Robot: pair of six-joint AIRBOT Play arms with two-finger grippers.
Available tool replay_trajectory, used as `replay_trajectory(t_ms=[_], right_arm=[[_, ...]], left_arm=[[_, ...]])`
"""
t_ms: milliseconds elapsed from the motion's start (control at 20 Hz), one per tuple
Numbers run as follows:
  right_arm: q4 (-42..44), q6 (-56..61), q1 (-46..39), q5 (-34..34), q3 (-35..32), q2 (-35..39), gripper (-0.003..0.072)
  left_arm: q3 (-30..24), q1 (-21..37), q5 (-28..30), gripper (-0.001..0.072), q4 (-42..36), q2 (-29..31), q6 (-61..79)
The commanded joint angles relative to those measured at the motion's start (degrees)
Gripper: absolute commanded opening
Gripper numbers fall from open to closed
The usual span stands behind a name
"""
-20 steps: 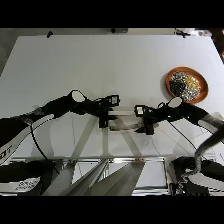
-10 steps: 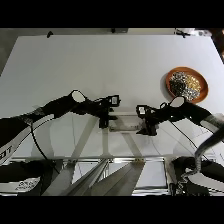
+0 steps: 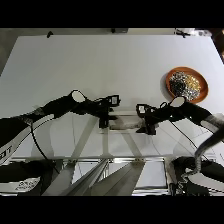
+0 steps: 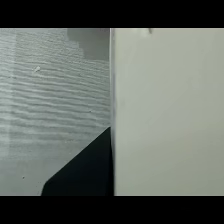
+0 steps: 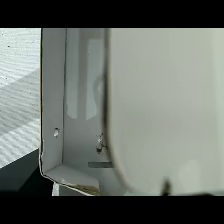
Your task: Fold the box and place the chain.
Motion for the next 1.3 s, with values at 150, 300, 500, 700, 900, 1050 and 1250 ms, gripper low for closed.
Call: replay_trajectory(t_ms=[150,300,500,700,900,1050,1250], right_arm=[[-0.6,0.0,0.0,-3.6,-0.2,0.0,0.0551],[-0.5,0.0,0.9,-5.4,-0.2,0.0,0.0551],[-0.2,0.1,2.2,-7.6,-0.2,0.0,0.0534],[-0.3,0.7,2.2,-7.6,-0.2,0.0,0.0533],[-0.4,0.7,2.3,-8.2,-0.2,0.0,0.0531],[-0.7,0.7,4.0,-10.6,-0.2,0.0,0.0531],[-0.6,1.0,4.3,-11.9,-0.2,0.0,0.0530]], left_arm=[[0.1,0.0,0.0,0.0012,0.0,0.0,0.0],[0.1,0.0,0.0,0.0012,0.0,0.0,0.0],[0.1,0.0,0.0,0.0012,0.0,0.0,0.0],[0.1,0.0,0.0,0.0012,0.0,0.0,0.0],[0.1,0.0,0.0,0.0012,0.0,0.0,0.0],[0.1,0.0,0.0,0.0012,0.0,0.0,0.0],[0.1,0.0,0.0,0.0012,0.0,0.1,0.0]])
